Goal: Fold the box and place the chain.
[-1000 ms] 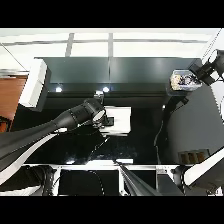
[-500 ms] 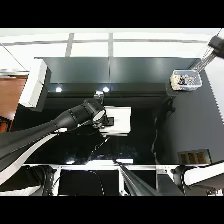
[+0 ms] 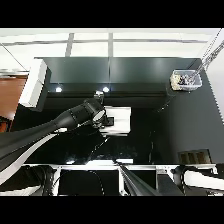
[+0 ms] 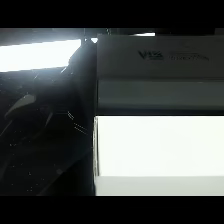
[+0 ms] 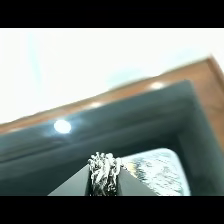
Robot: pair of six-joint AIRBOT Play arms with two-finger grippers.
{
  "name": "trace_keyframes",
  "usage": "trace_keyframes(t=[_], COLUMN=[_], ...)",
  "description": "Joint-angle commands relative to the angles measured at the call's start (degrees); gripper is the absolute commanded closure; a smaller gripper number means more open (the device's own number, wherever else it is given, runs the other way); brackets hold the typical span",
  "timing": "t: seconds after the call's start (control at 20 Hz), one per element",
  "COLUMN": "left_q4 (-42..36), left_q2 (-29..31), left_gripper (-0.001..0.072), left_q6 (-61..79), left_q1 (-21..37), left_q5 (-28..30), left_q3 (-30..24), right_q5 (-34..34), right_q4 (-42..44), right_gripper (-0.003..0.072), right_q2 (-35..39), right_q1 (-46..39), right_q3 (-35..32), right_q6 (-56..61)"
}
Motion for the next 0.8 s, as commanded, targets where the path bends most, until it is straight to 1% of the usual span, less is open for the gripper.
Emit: trace_keyframes(t=[0.0, 0.1, 0.2, 0.35, 0.45, 0.55, 0.7, 0.75], left_q4=[0.0, 0.0, 0.0, 0.0, 0.0, 0.0, 0.02, 0.0], left_q2=[-0.02, -0.02, -0.02, -0.02, -0.02, -0.02, -0.02, -0.02], left_gripper=[0.0682, 0.0682, 0.0682, 0.0682, 0.0682, 0.0682, 0.0682, 0.0682], left_q6=[0.0, 0.0, 0.0, 0.0, 0.0, 0.0, 0.0, 0.0], left_q1=[0.02, 0.02, 0.02, 0.02, 0.02, 0.02, 0.02, 0.02], left_q5=[-0.07, -0.04, 0.0, -0.02, 0.0, 0.0, 0.0, 0.02], left_q3=[0.02, 0.02, 0.02, 0.02, 0.02, 0.02, 0.02, 0.02], right_q5=[2.05, 3.67, 5.03, 5.77, 6.08, 7.26, 7.96, 9.27], right_q4=[10.78, 16.98, 19.96, 22.38, 26.99, 31.1, 35.1, 36.33], right_gripper=[0.0679, 0.0679, 0.0679, 0.0679, 0.0679, 0.0679, 0.0679, 0.0679], right_q2=[4.72, 6.54, 8.37, 13.03, 15.93, 17.11, 17.09, 17.09], right_q1=[0.02, 0.02, 0.2, 1.79, 3.54, 6.4, 11.98, 13.29], right_q3=[0.04, -0.48, -1.38, -7.82, -12.87, -15.72, -16.39, -16.39], right_q6=[-3.34, -4.92, -5.55, -7.52, -9.7, -11.21, -12.33, -12.79])
